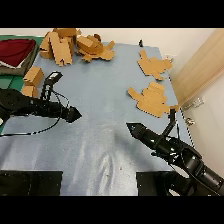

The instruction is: Fold the box.

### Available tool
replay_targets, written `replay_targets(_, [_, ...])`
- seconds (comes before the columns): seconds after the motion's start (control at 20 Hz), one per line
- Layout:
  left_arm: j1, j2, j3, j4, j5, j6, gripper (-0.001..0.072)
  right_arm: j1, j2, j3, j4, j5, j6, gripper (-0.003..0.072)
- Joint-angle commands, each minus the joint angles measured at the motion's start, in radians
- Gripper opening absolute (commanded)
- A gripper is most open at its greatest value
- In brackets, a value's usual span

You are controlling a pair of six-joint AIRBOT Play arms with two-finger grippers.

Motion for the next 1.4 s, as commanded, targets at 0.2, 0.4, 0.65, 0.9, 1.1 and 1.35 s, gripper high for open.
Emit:
replay_targets(0.2, [0.001, 0.0, 0.0, 0.0, 0.001, 0.0, 0.0688, 0.0, 0.001, 0.001, 0.004, 0.0, 0.001, 0.0001])
replay_targets(0.4, [0.001, 0.0, 0.0, 0.0, 0.001, 0.0, 0.0688, -0.003, 0.001, 0.001, 0.01, -0.023, 0.054, 0.0002])
replay_targets(0.65, [0.001, -0.001, 0.0, -0.014, 0.031, 0.002, 0.0688, -0.22, 0.0, 0.079, -0.002, 0.186, 0.018, 0.011])
replay_targets(0.9, [0.001, -0.001, 0.0, -0.042, 0.178, 0.002, 0.0688, -0.708, -0.144, 0.383, 0.074, 0.564, -0.476, 0.011])
replay_targets(1.1, [0.001, -0.001, 0.0, -0.041, 0.203, 0.002, 0.0688, -1.061, -0.472, 0.618, 0.326, 0.68, -0.875, 0.0277])
replay_targets(1.35, [0.001, -0.001, 0.0, -0.044, 0.226, 0.001, 0.0688, -1.223, -0.816, 0.801, 0.431, 0.685, -1.116, 0.043])
